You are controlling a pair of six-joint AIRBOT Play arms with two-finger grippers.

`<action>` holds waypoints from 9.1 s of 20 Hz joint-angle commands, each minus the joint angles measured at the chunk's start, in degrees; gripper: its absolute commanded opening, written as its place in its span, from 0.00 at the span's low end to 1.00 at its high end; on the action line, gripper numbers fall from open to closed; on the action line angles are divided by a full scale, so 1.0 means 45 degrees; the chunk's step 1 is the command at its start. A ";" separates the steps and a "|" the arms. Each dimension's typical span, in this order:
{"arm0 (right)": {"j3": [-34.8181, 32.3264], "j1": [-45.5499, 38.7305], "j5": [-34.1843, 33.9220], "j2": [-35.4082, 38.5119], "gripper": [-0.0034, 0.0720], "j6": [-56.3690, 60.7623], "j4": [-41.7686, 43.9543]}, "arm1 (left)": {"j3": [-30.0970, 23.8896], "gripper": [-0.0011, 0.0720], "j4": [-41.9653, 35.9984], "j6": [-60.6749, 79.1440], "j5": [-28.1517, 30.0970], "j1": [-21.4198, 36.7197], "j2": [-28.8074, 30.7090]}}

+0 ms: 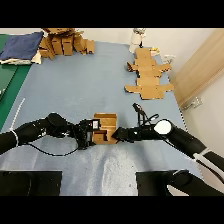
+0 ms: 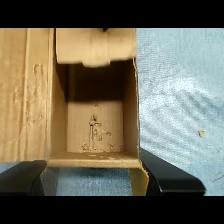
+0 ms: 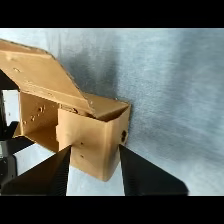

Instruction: Fold the box.

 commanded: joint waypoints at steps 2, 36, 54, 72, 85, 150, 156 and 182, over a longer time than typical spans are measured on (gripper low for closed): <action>0.1953 0.2176 0.0442 -0.1302 0.64 0.6003 -0.5702 | 0.0000 0.58 0.0005 0.0000 -0.0005 -0.0005 0.0005; 0.6460 0.4104 0.5115 -0.5328 0.55 1.0078 -0.9486 | 0.0000 0.58 0.0005 0.0000 0.0000 -0.0010 0.0005; 0.6217 0.1758 0.4925 -0.2317 0.05 0.9836 -1.0885 | 0.0000 0.58 0.0005 0.0000 0.0000 -0.0010 0.0005; 0.4891 -0.2851 0.7203 -0.7563 0.05 -1.1560 0.7334 | 0.0000 0.58 0.0000 0.0000 0.0005 -0.0005 0.0005; 0.2900 -0.1773 0.4580 -0.3750 0.05 -1.3284 0.4104 | 0.0000 0.58 0.0000 0.0000 0.0005 -0.0005 0.0005; 0.2623 0.6470 -0.1428 -0.0656 0.58 -0.9010 -0.9870 | 0.0000 0.58 0.0000 0.0000 0.0010 -0.0010 0.0005; 0.2623 0.7286 -0.1350 -0.0665 0.58 -0.8359 -0.9884 | 0.0000 0.58 0.0005 0.0000 0.0010 -0.0010 0.0005; 0.2623 0.7397 -0.1355 -0.1234 0.43 -0.6907 -1.1006 | 0.0000 0.58 0.0005 0.0005 0.0005 -0.0010 0.0005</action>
